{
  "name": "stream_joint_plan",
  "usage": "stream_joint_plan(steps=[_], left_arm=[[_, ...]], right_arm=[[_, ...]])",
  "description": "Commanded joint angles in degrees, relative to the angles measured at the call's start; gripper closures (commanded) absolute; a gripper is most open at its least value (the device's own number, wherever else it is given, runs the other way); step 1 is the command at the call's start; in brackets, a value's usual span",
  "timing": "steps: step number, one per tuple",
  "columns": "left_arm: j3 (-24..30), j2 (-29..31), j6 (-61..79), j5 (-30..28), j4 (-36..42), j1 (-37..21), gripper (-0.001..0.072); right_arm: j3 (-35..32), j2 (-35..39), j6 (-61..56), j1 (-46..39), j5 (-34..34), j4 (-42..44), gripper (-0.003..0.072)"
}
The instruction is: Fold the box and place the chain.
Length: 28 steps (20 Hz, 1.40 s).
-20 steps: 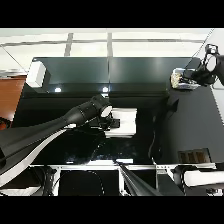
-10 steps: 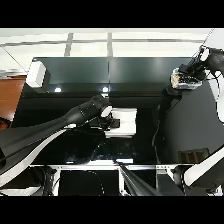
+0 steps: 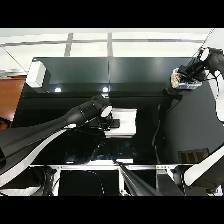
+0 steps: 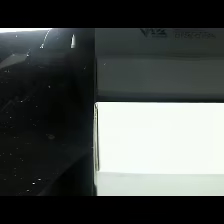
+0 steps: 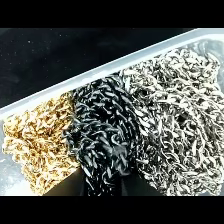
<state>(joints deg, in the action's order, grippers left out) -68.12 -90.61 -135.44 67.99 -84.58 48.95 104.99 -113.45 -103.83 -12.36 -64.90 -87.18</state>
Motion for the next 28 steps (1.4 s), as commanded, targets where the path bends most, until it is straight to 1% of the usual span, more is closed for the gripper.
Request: stream_joint_plan(steps=[1, 5, 12, 14, 17, 20, 24, 28], left_arm=[[0.0, 0.0, 0.0, 0.2, 0.0, 0.0, 0.0681], [0.0, 0.0, 0.0, 0.2, 0.0, 0.0, 0.0681], [0.0, 0.0, 0.0, 0.2, 0.0, 0.0, 0.0681], [0.0, 0.0, 0.0, 0.2, 0.0, 0.0, 0.0681], [0.0, 0.0, 0.0, 0.3, 0.0, 0.0, 0.068], [0.0, 0.0, 0.0, 0.2, 0.0, 0.0, 0.0681], [0.0, 0.0, 0.0, 0.2, 0.0, 0.0, 0.0681], [0.0, 0.0, 0.0, 0.2, 0.0, 0.0, 0.0681]], right_arm=[[0.1, 0.4, 0.2, 0.0, -0.6, 0.1, 0.0673], [0.1, 5.2, 5.7, 0.0, -0.9, -0.1, 0.0673], [0.1, 22.7, 14.7, 0.0, -0.7, -0.3, 0.0673], [0.1, 25.8, 15.4, -0.5, -0.1, -0.2, 0.0673], [0.0, 25.6, 15.4, -1.1, -0.4, 1.5, 0.0674], [0.0, 23.5, 15.4, -1.1, 1.3, 1.9, 0.0674], [0.0, 18.3, 15.6, -1.1, 0.6, 1.7, 0.0673], [0.0, 11.4, 15.6, -1.1, 1.0, 1.9, 0.0673]])
